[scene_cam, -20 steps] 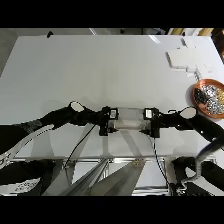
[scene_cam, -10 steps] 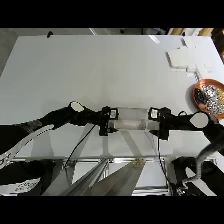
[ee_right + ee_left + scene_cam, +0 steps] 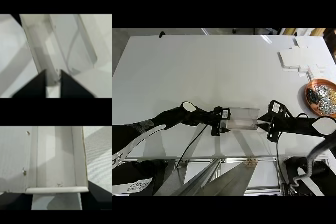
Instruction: Fold the box and place the chain.
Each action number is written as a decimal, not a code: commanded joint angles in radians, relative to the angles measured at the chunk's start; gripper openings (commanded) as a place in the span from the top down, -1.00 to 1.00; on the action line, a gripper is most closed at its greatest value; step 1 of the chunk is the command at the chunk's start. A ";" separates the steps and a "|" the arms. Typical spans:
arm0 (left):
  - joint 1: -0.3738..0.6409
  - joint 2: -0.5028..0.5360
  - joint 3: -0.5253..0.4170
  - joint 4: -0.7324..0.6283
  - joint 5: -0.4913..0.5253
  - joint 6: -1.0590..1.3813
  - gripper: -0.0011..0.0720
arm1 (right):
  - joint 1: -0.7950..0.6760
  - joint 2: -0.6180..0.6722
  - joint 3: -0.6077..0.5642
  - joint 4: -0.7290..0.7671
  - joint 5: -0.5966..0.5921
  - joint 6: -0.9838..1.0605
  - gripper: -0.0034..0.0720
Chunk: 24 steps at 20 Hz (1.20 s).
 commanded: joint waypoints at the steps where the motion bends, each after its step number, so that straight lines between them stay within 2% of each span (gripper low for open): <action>1: 0.000 0.000 0.000 0.000 0.000 0.000 0.23 | 0.000 -0.026 0.001 0.220 -0.093 -0.099 0.86; 4: 0.000 0.000 0.000 0.000 0.000 0.000 0.23 | 0.000 -0.159 0.001 0.319 -0.259 -0.104 0.86; 6: 0.000 0.000 0.000 0.000 0.000 0.000 0.23 | 0.000 -0.297 0.001 0.409 -0.327 -0.104 0.86; 9: 0.000 0.000 0.000 0.000 0.000 0.000 0.23 | 0.000 -0.449 0.001 0.445 -0.358 -0.103 0.86; 11: 0.000 0.000 0.000 0.000 0.000 0.000 0.23 | 0.000 -0.454 0.013 0.438 -0.365 -0.090 0.86; 13: 0.000 0.000 0.000 0.000 0.000 0.000 0.23 | 0.000 -0.447 0.051 0.314 -0.331 0.034 0.86; 16: 0.000 0.000 0.000 0.000 0.000 0.000 0.23 | 0.000 -0.397 0.154 -0.006 -0.201 0.283 0.86; 18: 0.000 0.000 0.000 0.000 0.000 0.000 0.23 | 0.000 -0.331 0.220 -0.144 -0.097 0.324 0.86; 20: 0.000 0.000 0.000 0.000 0.000 0.000 0.23 | 0.000 -0.251 0.245 -0.246 -0.027 0.291 0.86; 23: 0.000 0.000 0.000 0.000 0.000 0.000 0.23 | 0.000 -0.184 0.245 -0.451 0.147 0.011 0.86; 24: 0.000 0.000 0.000 0.000 0.000 0.000 0.23 | 0.000 -0.185 0.240 -0.479 0.186 -0.068 0.85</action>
